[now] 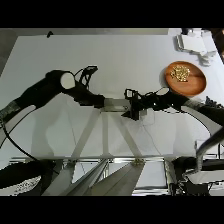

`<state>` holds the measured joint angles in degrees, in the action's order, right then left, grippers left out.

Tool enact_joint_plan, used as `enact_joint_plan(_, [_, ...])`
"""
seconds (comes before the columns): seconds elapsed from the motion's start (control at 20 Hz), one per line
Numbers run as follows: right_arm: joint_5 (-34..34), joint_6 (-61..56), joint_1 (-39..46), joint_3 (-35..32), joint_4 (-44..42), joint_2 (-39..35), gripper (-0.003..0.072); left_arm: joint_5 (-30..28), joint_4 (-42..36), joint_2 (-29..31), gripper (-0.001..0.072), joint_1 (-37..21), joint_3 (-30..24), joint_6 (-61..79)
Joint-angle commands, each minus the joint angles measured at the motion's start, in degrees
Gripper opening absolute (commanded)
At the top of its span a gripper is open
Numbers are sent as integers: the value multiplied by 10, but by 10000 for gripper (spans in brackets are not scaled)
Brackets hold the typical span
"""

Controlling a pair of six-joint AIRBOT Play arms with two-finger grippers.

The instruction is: Fold the box and place the chain.

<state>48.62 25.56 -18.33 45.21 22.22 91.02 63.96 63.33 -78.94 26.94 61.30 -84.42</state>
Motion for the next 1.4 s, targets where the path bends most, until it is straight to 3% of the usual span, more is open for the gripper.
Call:
enact_joint_plan(0.0, [0, 0, 0, 0, 0, 0, 461, 34, -135, 2, 538, -90, -11, 342])
enact_joint_plan(0.1, [1, 0, 0, 0, 0, 0, 461, 37, -182, -11, 539, -140, -27, 542])
enact_joint_plan(0.2, [1, 0, 0, 0, 0, 0, 461, 44, -226, -34, 674, -184, -44, 720])
enact_joint_plan(0.25, [1, 0, 0, 0, 0, 0, 461, 44, -244, -48, 698, -200, -53, 804])
enact_joint_plan(0.5, [1, 0, 0, 0, 0, 0, 461, 36, -266, -105, 699, -189, -69, 1094])
enact_joint_plan(0.75, [1, 0, 0, 0, 0, 0, 461, 31, -365, -159, 699, -172, -69, 1153])
enact_joint_plan(1.35, [1, 0, 0, 0, 0, 0, 461, 2, -359, -177, 698, -119, -69, 1175])
